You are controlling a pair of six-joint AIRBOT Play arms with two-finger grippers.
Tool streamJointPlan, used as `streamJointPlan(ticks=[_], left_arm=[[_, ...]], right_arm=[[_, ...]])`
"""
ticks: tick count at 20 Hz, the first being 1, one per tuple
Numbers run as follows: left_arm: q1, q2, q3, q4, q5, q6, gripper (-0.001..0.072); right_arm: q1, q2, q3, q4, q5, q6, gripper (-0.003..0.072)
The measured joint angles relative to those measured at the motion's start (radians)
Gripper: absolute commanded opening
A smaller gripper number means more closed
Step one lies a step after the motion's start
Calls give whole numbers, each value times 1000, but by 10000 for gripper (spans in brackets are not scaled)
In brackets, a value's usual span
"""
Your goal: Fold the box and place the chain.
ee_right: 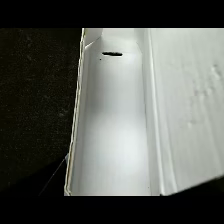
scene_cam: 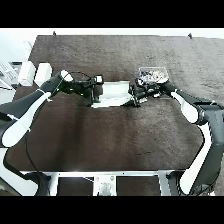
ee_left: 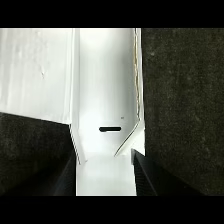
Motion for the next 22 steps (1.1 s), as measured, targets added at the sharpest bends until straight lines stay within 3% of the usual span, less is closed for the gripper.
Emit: streamJointPlan(ticks=[5,6,7,22], left_arm=[[0,-5,0,-8,3,0,404],[0,-9,0,-11,3,0,323],[-2,-13,0,-12,5,0,308],[-42,-29,1,-2,71,-3,279]], right_arm=[[0,0,0,0,0,0,477],[0,0,0,0,0,0,478],[0,0,0,0,0,0,477],[0,0,0,-1,1,-1,478]])
